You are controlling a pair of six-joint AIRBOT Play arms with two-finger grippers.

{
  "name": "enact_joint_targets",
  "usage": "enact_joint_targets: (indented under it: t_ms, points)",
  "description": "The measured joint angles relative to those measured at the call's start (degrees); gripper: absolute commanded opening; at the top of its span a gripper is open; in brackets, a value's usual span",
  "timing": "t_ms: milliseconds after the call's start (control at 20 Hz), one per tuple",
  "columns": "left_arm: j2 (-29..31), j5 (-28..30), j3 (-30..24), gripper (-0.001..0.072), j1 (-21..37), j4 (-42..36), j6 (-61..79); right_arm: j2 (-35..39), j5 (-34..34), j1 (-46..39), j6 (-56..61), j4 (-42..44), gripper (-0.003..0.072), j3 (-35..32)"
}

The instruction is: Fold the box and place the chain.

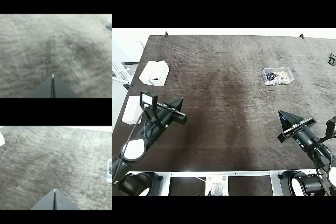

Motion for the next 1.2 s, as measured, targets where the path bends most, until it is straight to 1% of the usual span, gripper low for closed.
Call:
enact_joint_targets:
  t_ms: [100, 300, 450, 650, 1200]
  points:
    - [0.07, -2.12, -1.36, 0.0019, -0.42, 0.11, -0.26, 0.76, -0.07, 0.00, 1.33, -0.48, 0.0006, -0.81]
    - [0.13, -8.11, -2.54, 0.0019, -0.74, 0.26, -0.44, 1.44, -0.09, 0.00, 2.84, -0.83, 0.0006, -1.49]
    - [0.15, -10.78, -2.80, 0.0019, -0.83, 0.31, -0.48, 1.57, -0.09, 0.00, 3.23, -0.92, 0.0006, -1.62]
    - [0.15, -12.20, -2.93, 0.0019, -0.83, 0.28, -0.52, 1.68, -0.09, 0.00, 3.39, -0.94, 0.0006, -1.68]
    - [0.15, -12.92, -2.93, 0.0019, -0.83, 0.17, -0.55, 1.68, -0.09, 0.00, 3.50, -0.98, 0.0006, -1.68]
